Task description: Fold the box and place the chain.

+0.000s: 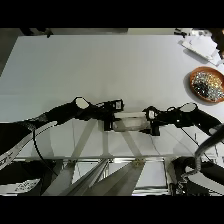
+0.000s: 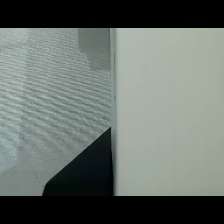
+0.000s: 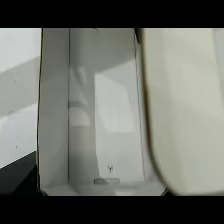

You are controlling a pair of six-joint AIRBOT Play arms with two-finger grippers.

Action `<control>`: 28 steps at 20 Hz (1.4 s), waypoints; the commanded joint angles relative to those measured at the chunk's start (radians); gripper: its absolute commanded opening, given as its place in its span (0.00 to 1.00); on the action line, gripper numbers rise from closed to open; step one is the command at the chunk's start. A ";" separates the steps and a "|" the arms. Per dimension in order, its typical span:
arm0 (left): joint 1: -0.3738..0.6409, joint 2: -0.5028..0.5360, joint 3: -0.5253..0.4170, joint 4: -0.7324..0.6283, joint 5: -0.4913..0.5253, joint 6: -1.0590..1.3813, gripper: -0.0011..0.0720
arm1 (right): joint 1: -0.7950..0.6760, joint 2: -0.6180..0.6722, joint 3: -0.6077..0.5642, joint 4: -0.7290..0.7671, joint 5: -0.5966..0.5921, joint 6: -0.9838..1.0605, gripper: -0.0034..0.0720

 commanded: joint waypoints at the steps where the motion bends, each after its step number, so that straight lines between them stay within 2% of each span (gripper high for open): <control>1: 0.000 0.000 0.000 0.000 0.000 0.000 0.03 | -0.058 -0.019 0.006 -0.030 0.034 0.024 0.92; 28: 0.000 0.000 0.000 0.000 0.000 0.000 0.03 | -0.007 -0.044 0.006 -0.006 0.032 0.002 0.90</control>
